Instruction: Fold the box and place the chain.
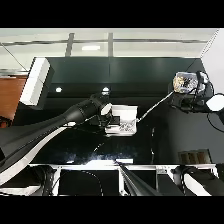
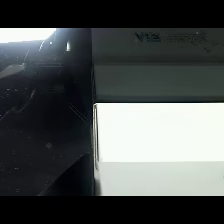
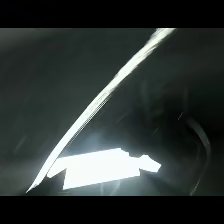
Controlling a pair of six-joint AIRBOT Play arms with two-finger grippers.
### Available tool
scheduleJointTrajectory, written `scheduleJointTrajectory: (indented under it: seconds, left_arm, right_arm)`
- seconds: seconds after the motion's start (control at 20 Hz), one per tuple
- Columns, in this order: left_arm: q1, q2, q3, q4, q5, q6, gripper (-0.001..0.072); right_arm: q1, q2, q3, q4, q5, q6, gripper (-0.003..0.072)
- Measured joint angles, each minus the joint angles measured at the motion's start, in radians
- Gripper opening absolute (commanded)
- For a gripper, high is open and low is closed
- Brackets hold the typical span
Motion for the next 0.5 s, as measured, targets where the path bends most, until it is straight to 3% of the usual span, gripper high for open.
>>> scheduleJointTrajectory:
  seconds: [0.15, 0.45, 0.5]
  left_arm:
    - [0.000, 0.000, 0.000, 0.000, 0.000, 0.000, 0.0027]
    - [0.000, 0.000, 0.000, 0.000, 0.000, 0.000, 0.0028]
    - [0.000, 0.000, 0.000, 0.000, 0.000, 0.000, 0.0028]
  right_arm:
    - [-0.023, -0.140, 0.051, -0.035, -0.126, 0.076, 0.0720]
    - [-0.045, -0.444, 0.296, -0.047, -0.128, 0.189, 0.0720]
    - [-0.049, -0.481, 0.332, -0.047, -0.112, 0.207, 0.0650]
